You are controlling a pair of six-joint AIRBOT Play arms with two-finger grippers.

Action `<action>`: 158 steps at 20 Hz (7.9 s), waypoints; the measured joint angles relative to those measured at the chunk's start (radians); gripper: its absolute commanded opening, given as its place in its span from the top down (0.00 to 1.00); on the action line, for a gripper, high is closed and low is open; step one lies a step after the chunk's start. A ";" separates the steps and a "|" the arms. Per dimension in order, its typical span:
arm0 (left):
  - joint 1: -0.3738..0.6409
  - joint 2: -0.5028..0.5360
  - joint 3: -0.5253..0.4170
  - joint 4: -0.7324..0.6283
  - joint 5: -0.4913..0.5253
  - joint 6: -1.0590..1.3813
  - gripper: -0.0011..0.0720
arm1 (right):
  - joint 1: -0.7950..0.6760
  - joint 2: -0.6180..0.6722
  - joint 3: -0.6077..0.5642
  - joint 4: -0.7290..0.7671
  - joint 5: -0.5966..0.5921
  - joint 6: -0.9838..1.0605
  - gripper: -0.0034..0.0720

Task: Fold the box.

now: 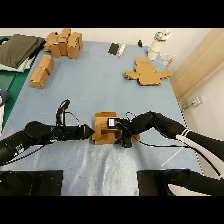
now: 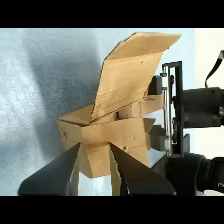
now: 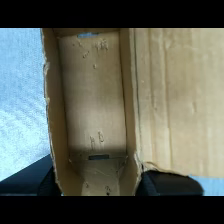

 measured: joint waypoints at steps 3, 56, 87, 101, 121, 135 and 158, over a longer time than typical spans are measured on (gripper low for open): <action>0.000 -0.010 0.008 -0.002 -0.013 0.002 0.55 | 0.000 0.000 0.000 0.000 0.000 0.000 0.26; -0.406 -0.432 0.550 1.154 -0.341 -1.233 0.17 | 0.000 0.000 0.000 0.000 -0.001 0.000 0.26; -0.421 -0.447 0.602 1.172 -0.480 -1.287 0.29 | 0.000 0.000 0.000 0.001 0.000 0.000 0.26; -0.303 -0.446 0.673 1.042 -0.568 -1.283 0.29 | 0.000 0.000 0.000 0.000 0.000 0.000 0.26; -0.182 -0.418 0.755 1.039 -0.653 -0.968 0.97 | 0.000 -0.001 0.000 -0.001 -0.002 0.000 0.26; 0.156 -0.286 0.428 0.485 -0.577 0.549 0.03 | 0.000 -0.001 0.000 0.000 0.000 0.000 0.26; 0.037 -0.361 0.172 0.145 -0.175 1.410 0.02 | 0.000 -0.001 0.000 0.000 0.000 0.000 0.26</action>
